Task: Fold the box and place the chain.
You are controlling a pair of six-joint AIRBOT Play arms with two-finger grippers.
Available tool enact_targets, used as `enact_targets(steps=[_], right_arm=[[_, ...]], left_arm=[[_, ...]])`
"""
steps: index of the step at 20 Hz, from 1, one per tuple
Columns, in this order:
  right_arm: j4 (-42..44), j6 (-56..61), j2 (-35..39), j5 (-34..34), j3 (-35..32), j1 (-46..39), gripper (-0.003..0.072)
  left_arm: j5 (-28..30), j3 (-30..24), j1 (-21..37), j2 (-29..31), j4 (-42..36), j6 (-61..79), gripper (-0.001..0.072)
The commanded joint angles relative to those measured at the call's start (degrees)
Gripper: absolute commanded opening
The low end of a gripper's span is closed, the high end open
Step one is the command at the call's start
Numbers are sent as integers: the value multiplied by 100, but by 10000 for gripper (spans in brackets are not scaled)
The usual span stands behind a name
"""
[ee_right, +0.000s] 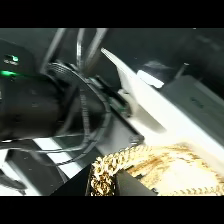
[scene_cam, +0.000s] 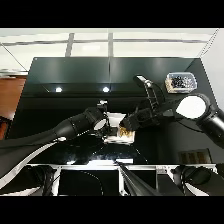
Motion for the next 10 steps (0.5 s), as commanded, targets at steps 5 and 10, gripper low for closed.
enact_targets(steps=[5, 10], right_arm=[[116, -76, 168, 586, 922, -184, 13], [-555, 249, 142, 817, 999, -184, 14]], left_arm=[[61, -4, -2, -4, 4, 4, 28], [101, -4, -2, -4, 4, 4, 28]])
